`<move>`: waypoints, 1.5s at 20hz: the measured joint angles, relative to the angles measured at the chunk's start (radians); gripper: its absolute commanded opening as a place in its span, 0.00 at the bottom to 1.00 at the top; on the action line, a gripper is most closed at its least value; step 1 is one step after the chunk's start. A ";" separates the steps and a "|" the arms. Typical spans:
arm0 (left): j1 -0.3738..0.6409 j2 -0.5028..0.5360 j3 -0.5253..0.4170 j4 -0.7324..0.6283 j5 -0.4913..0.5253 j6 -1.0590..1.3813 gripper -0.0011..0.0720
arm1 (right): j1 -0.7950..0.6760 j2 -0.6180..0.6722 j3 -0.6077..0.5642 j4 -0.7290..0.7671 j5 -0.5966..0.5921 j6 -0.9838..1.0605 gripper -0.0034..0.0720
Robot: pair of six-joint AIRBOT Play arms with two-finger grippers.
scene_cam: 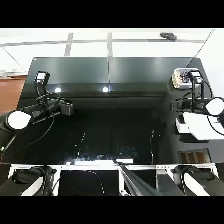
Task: Fold the box and place the chain.
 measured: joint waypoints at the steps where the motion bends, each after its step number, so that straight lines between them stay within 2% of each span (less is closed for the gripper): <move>1: 0.000 0.000 0.000 0.000 0.000 0.000 0.05 | 0.000 0.000 0.000 0.000 0.000 0.000 0.06; 14: 0.000 0.000 0.000 -0.018 0.001 0.000 0.05 | 0.000 0.000 0.000 0.000 0.000 0.000 0.06; 17: 0.000 -0.005 0.000 -0.026 0.043 0.000 0.05 | 0.002 0.000 0.000 0.026 -0.048 0.000 0.06; 18: 0.000 -0.005 0.000 -0.029 0.060 0.000 0.05 | 0.002 -0.001 0.000 0.039 -0.076 0.000 0.16; 19: 0.000 -0.007 0.000 -0.032 0.082 0.000 0.05 | 0.002 -0.003 0.000 0.058 -0.116 0.000 0.59; 20: 0.000 -0.007 0.000 -0.033 0.104 0.000 0.05 | 0.002 -0.003 0.000 0.073 -0.157 0.000 0.85; 21: 0.000 -0.008 0.000 -0.032 0.122 0.000 0.10 | -0.001 -0.003 0.000 0.082 -0.201 0.000 0.89; 23: 0.005 -0.008 0.000 -0.018 0.151 0.000 0.97 | -0.027 -0.005 0.005 0.077 -0.257 0.000 0.90; 26: 0.025 -0.002 0.005 0.037 0.139 -0.003 0.98 | -0.135 -0.005 0.045 -0.005 -0.235 0.000 0.90; 30: 0.096 0.006 0.010 0.147 0.019 -0.043 0.98 | -0.431 -0.028 0.130 -0.266 -0.169 0.149 0.90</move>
